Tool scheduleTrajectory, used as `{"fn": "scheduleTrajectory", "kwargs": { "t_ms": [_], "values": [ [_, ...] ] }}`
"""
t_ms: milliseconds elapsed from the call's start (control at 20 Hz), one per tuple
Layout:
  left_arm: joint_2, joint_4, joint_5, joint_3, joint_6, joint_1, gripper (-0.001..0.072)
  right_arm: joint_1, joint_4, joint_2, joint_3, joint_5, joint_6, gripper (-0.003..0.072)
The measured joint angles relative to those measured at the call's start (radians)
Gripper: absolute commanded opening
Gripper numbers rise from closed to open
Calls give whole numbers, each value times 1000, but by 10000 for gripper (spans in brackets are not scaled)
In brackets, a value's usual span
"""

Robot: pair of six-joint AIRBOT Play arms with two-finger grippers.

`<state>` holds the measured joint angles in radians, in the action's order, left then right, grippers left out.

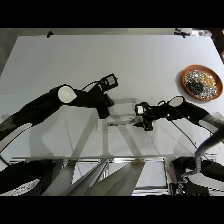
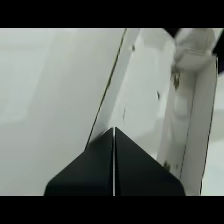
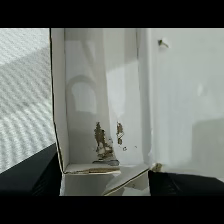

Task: Fold the box and place the chain.

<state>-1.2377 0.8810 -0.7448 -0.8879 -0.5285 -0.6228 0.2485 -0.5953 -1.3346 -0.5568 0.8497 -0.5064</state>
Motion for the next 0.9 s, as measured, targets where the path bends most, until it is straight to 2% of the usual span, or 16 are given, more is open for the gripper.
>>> {"fn": "scheduleTrajectory", "kwargs": {
  "t_ms": [150, 250, 450, 600, 650, 800, 900],
  "values": [
    [61, 166, -109, 0, -58, 0, 3, 0, 0, 0, 0, 0, 0, 400],
    [78, 219, -163, 11, -66, 5, 3, 0, 0, 0, 0, 0, 0, 400],
    [93, 187, -181, 108, 88, 59, 12, 0, 0, 0, 0, 0, 0, 400],
    [96, 85, -114, 206, 278, 84, 13, 0, 0, 0, 0, -1, 0, 400],
    [96, 36, -89, 230, 340, 88, 42, 0, 0, 0, 0, -1, 0, 400],
    [97, -76, -42, 268, 471, 93, 279, 0, 0, 0, 0, -1, 0, 400],
    [90, -117, -29, 280, 520, 96, 292, 0, 0, 0, 0, -1, 0, 400]
  ]
}}
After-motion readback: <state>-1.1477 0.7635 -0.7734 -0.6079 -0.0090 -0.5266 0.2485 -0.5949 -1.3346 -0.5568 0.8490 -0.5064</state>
